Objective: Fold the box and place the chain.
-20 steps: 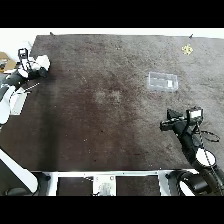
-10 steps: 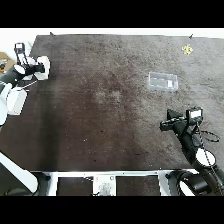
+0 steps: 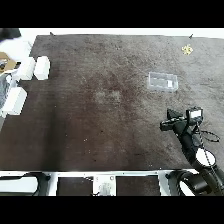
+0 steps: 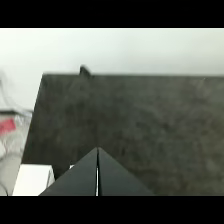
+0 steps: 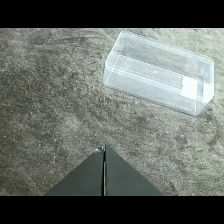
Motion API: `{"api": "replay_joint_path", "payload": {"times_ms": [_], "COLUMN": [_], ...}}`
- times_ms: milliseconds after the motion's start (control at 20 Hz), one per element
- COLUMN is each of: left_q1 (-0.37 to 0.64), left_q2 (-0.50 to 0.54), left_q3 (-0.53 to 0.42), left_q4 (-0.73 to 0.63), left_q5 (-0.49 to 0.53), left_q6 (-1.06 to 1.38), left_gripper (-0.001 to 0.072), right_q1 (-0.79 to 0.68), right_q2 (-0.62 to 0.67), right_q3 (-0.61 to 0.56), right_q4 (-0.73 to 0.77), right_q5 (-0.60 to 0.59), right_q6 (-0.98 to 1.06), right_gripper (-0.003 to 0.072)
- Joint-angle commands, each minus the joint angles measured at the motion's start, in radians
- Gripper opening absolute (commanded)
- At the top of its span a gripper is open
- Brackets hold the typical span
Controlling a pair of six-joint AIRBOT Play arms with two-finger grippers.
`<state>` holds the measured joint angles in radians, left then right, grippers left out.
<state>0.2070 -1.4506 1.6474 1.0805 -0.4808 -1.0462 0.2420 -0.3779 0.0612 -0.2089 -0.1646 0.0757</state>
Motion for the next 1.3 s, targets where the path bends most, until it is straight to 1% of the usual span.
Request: {"api": "replay_joint_path", "payload": {"times_ms": [0,100,200,450,550,600,700,750,800,850,1250], "left_q1": [-0.020,-0.067,-0.126,-0.255,-0.286,-0.291,-0.291,-0.291,-0.290,-0.291,-0.290], "left_q2": [0.233,0.383,0.544,0.957,1.125,1.215,1.370,1.431,1.481,1.508,1.508], "left_q3": [-0.105,-0.251,-0.439,-0.974,-1.181,-1.283,-1.452,-1.513,-1.558,-1.582,-1.586], "left_q4": [-0.102,-0.122,-0.122,-0.122,-0.122,-0.122,-0.122,-0.123,-0.123,-0.123,-0.123], "left_q5": [0.064,0.168,0.258,0.439,0.476,0.476,0.473,0.473,0.473,0.470,0.462], "left_q6": [0.097,0.186,0.242,0.241,0.243,0.241,0.235,0.226,0.197,0.170,0.156], "left_gripper": [0.0008,0.0008,0.0008,0.0008,0.0008,0.0008,0.0008,0.0009,0.0009,0.0010,0.0011], "right_q1": [0.000,0.000,0.000,0.000,0.000,0.000,0.000,0.000,0.000,0.000,0.000], "right_q2": [0.000,0.000,0.000,0.000,0.000,0.000,0.000,0.000,0.000,0.000,0.000], "right_q3": [0.000,0.000,0.000,0.000,0.000,0.000,0.000,0.000,0.000,0.000,0.000], "right_q4": [0.000,0.000,0.000,0.000,0.000,0.000,0.000,0.000,0.000,0.000,0.000], "right_q5": [-0.001,-0.001,-0.001,-0.001,-0.001,-0.001,-0.001,-0.001,-0.001,-0.001,-0.001], "right_q6": [0.000,0.000,0.000,0.000,0.000,0.000,0.000,0.000,0.000,0.000,0.000], "right_gripper": [0.0006,0.0006,0.0006,0.0006,0.0006,0.0006,0.0006,0.0006,0.0006,0.0006,0.0006]}}
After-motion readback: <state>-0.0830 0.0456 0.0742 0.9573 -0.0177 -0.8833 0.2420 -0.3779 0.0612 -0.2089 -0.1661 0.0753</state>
